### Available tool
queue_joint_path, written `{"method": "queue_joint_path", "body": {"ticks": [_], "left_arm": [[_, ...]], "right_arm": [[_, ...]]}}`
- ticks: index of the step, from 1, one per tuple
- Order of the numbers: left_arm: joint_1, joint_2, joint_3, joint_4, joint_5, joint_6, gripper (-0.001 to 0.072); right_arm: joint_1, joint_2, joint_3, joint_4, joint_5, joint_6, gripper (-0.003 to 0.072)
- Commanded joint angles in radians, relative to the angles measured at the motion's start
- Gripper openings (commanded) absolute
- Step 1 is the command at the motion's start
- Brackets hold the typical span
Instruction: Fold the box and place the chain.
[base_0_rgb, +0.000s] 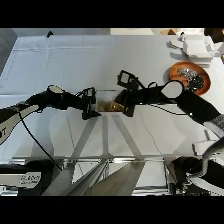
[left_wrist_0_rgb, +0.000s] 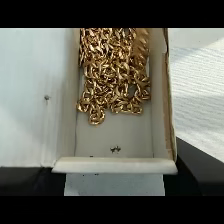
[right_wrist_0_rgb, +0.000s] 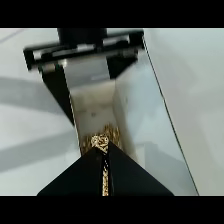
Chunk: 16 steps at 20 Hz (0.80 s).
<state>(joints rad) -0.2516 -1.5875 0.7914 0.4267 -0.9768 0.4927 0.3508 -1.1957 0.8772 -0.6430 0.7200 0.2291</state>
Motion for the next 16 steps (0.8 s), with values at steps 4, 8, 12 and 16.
{"method": "queue_joint_path", "body": {"ticks": [4,8,12,16], "left_arm": [[0.000,0.000,0.000,0.000,0.000,0.000,0.0275],[0.000,0.000,0.000,0.000,0.000,0.000,0.0275],[0.000,0.000,0.000,0.000,0.000,0.000,0.0275],[0.000,0.000,0.000,0.000,0.000,0.000,0.0275]], "right_arm": [[0.084,-0.050,0.049,0.043,-0.106,0.009,0.0009],[0.084,-0.093,0.051,0.053,-0.102,0.051,0.0009],[0.083,-0.095,0.051,0.037,-0.092,0.059,0.0453],[0.060,-0.045,0.050,-0.008,0.027,0.058,0.0454]]}}
